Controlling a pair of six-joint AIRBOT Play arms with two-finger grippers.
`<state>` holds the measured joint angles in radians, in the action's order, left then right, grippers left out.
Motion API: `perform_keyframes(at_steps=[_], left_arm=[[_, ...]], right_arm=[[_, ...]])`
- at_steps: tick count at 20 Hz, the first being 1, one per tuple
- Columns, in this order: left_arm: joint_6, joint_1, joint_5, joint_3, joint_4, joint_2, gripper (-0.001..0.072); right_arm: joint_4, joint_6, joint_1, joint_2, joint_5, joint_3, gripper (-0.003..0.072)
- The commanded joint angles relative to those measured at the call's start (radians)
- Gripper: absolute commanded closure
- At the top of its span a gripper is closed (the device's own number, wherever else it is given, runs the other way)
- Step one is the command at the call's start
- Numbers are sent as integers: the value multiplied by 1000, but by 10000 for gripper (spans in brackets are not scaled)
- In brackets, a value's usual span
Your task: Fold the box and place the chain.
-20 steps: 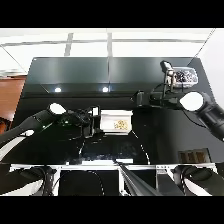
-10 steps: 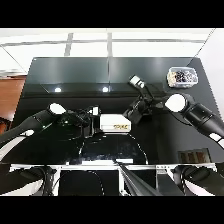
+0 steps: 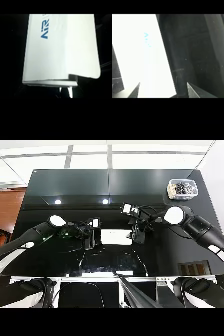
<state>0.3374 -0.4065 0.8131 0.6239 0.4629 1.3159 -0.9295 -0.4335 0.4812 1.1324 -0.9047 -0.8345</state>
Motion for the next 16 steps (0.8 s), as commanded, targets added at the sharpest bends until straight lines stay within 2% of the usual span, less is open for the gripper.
perform_keyframes(at_steps=[1,4,10,12,13,14,15,16], left_arm=[[-1,0,-2,0,1,0,367],[-1,0,-2,0,1,0,367],[-1,0,-2,0,1,0,367],[-1,0,-2,0,1,0,367],[-1,0,-2,0,1,0,367],[-1,0,-2,0,1,0,367],[-1,0,-2,0,1,0,367],[-1,0,-2,0,1,0,367]], right_arm=[[42,82,1,1,-11,-1,22],[110,128,1,3,-25,-1,22],[110,129,1,46,-22,1,23],[109,128,1,53,-15,1,235],[109,128,1,53,-17,1,269],[109,128,1,53,-23,1,270],[109,128,1,53,-30,1,414],[108,128,1,53,-35,1,487]])
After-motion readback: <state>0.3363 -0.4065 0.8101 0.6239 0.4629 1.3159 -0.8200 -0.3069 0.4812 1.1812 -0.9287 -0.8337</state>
